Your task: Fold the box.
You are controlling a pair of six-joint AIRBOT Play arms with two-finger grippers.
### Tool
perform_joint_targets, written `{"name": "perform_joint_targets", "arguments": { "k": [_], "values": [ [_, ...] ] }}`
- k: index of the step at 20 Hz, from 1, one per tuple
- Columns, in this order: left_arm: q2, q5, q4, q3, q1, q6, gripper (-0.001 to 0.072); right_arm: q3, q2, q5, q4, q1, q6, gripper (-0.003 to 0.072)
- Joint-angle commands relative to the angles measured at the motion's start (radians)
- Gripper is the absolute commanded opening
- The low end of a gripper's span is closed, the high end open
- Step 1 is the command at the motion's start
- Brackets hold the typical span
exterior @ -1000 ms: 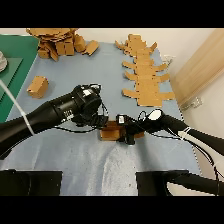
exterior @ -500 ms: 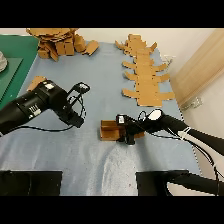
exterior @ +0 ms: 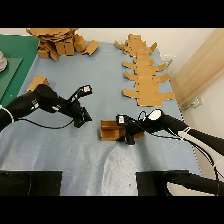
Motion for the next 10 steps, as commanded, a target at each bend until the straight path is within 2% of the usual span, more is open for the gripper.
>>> {"name": "perform_joint_targets", "arguments": {
  "k": [1, 3, 5, 6, 7, 8, 10],
  "values": [
    [0.031, -0.119, -0.427, -0.201, 0.069, 0.521, 0.0009, 0.000, -0.001, 0.002, 0.001, 0.001, 0.000, 0.0594],
    [0.070, -0.123, -0.507, -0.336, 0.106, 0.811, 0.0012, 0.000, -0.001, 0.002, 0.001, 0.001, 0.000, 0.0594],
    [0.085, -0.129, -0.497, -0.388, 0.108, 0.928, 0.0016, 0.000, -0.001, 0.002, 0.002, 0.002, 0.000, 0.0594],
    [0.089, -0.138, -0.494, -0.389, 0.103, 0.927, 0.0228, 0.000, -0.001, 0.002, 0.005, 0.002, 0.000, 0.0594],
    [0.089, -0.134, -0.496, -0.389, 0.092, 0.912, 0.0628, 0.000, -0.001, 0.002, 0.008, 0.002, 0.000, 0.0594],
    [0.089, -0.126, -0.497, -0.389, 0.084, 0.884, 0.0691, 0.000, -0.001, 0.002, 0.010, 0.002, 0.000, 0.0594],
    [0.089, -0.124, -0.476, -0.386, 0.075, 0.782, 0.0692, 0.000, -0.001, 0.010, 0.017, 0.002, 0.000, 0.0594]
  ]
}}
